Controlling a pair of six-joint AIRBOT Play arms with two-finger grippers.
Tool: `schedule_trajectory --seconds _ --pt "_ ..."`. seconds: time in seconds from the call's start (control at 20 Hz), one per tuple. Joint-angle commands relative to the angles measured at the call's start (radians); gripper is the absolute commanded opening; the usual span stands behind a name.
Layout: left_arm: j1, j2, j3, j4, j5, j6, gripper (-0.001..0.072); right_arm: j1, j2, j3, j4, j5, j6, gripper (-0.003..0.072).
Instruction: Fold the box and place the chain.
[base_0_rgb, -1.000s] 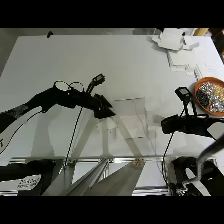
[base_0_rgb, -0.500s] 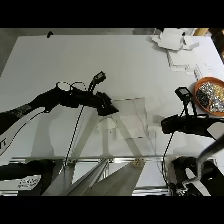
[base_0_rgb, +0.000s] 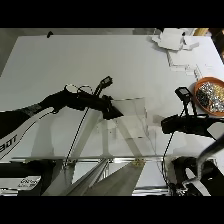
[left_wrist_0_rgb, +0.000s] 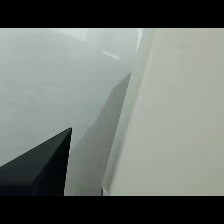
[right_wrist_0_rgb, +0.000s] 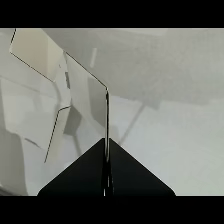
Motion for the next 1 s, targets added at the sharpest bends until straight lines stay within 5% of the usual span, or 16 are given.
schedule_trajectory --seconds 0.0,0.4,0.65,0.75,0.95 --pt "-0.017 -0.017 0.014 0.008 0.01 0.006 0.0548 0.001 0.001 0.0 0.0 0.0 0.0 0.002" --pt "-0.016 -0.017 0.014 0.064 0.042 0.02 0.0055 0.001 0.001 0.0 0.0 0.0 0.0 0.002" --pt "-0.017 -0.017 0.014 0.07 0.042 0.124 0.0006 0.001 0.001 0.0 0.002 0.001 -0.001 0.0027" --pt "-0.023 -0.015 0.014 0.079 0.042 0.145 0.0006 0.001 0.001 0.002 0.019 0.0 -0.013 0.0258" --pt "-0.061 0.052 0.014 0.189 0.051 0.123 0.0003 0.001 0.001 0.026 0.082 0.023 -0.066 0.0382"
